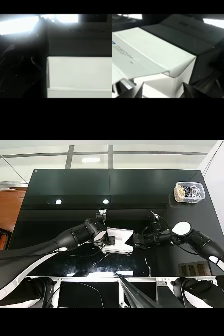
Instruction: Fold the box and place the chain.
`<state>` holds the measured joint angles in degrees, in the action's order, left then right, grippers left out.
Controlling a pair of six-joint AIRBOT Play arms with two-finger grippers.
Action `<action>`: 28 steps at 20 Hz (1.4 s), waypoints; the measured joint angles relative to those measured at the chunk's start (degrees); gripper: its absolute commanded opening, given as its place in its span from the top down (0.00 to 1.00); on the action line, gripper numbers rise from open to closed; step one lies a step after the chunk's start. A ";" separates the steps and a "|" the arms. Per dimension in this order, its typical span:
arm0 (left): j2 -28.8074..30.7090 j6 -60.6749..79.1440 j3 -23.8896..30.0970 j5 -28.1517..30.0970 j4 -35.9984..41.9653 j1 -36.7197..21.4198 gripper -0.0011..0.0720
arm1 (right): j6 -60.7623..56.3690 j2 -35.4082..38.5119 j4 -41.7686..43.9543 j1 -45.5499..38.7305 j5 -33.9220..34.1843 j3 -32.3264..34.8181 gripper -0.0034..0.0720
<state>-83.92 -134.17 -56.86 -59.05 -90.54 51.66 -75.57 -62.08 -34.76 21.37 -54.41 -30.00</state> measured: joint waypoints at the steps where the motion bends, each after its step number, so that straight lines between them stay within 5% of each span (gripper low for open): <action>1: -0.02 0.00 0.00 0.00 0.00 0.00 0.94 | -1.88 0.00 -1.53 1.07 0.68 -0.57 0.24; 18: -0.02 0.00 0.00 0.07 -0.02 0.00 0.94 | -27.74 0.00 -22.97 12.48 5.18 -6.23 0.24; 20: -0.02 0.00 0.00 0.07 -0.02 0.00 0.94 | -28.22 0.00 -23.17 12.98 5.44 -6.27 0.41; 28: -0.02 0.00 0.00 0.09 -0.02 -0.02 0.94 | -29.22 0.00 -23.52 13.66 5.81 -6.25 0.48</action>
